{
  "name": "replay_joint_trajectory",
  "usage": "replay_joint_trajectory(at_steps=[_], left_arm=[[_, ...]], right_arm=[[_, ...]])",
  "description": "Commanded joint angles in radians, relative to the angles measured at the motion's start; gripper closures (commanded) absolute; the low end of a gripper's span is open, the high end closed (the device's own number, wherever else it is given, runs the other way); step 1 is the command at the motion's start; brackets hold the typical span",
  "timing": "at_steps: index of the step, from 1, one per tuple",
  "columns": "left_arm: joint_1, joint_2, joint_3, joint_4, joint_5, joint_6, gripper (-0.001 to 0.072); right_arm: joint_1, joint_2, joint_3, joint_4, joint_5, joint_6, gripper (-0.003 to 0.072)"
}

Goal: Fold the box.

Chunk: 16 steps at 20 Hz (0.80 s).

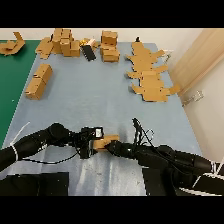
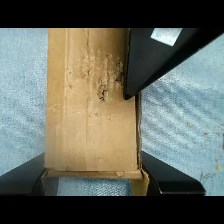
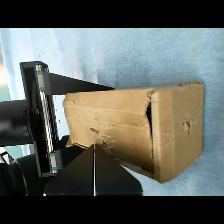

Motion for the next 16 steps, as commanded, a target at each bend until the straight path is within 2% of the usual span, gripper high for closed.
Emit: replay_joint_trajectory(at_steps=[1, 3, 5, 8, 12, 16], left_arm=[[0.0, 0.001, 0.0, 0.0, 0.0, 0.0, 0.0192], [0.0, 0.001, 0.0, 0.0, 0.0, 0.0, 0.0192], [0.0, 0.001, 0.0, 0.0, 0.0, 0.0, 0.0192], [0.0, 0.001, 0.0, 0.0, 0.0, 0.0, 0.0192], [0.0, 0.001, 0.0, 0.0, 0.0, 0.0, 0.0192], [0.0, 0.001, 0.0, 0.0, 0.0, 0.0, 0.0192]], right_arm=[[0.0, -0.001, -0.001, -0.001, 0.005, 0.0, 0.0686], [0.0, 0.021, 0.0, -0.002, 0.022, 0.0, 0.0687], [-0.003, 0.096, 0.0, -0.036, 0.048, 0.0, 0.0686], [-0.101, 0.189, -0.005, -0.103, -0.01, 0.0, 0.0685], [-0.31, 0.204, -0.003, -0.253, -0.135, 0.0, 0.0684], [-0.379, 0.204, 0.0, -0.261, -0.126, 0.0, 0.0684]])
